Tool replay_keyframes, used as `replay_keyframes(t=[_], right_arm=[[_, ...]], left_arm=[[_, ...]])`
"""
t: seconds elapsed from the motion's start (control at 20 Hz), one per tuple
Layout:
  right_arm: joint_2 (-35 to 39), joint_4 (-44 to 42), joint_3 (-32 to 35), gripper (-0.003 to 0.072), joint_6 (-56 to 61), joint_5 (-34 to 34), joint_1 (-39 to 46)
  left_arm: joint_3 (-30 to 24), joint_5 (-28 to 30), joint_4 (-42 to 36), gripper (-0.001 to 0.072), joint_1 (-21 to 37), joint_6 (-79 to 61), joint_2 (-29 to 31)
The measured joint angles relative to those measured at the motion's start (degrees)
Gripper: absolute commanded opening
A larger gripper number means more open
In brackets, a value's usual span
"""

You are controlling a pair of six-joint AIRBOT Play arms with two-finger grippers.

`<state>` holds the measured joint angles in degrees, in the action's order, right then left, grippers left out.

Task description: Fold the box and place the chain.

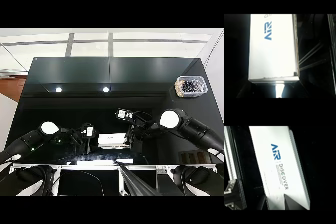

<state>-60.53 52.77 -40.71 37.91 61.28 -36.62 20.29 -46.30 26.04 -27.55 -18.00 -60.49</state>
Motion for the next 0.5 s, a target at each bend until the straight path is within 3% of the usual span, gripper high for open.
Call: replay_keyframes(t=[0.5], right_arm=[[-0.5, 0.8, 0.7, 0.024, 0.1, -0.4, -1.7]], left_arm=[[0.0, 0.0, 0.1, 0.0334, 0.0, -0.1, 0.0]])
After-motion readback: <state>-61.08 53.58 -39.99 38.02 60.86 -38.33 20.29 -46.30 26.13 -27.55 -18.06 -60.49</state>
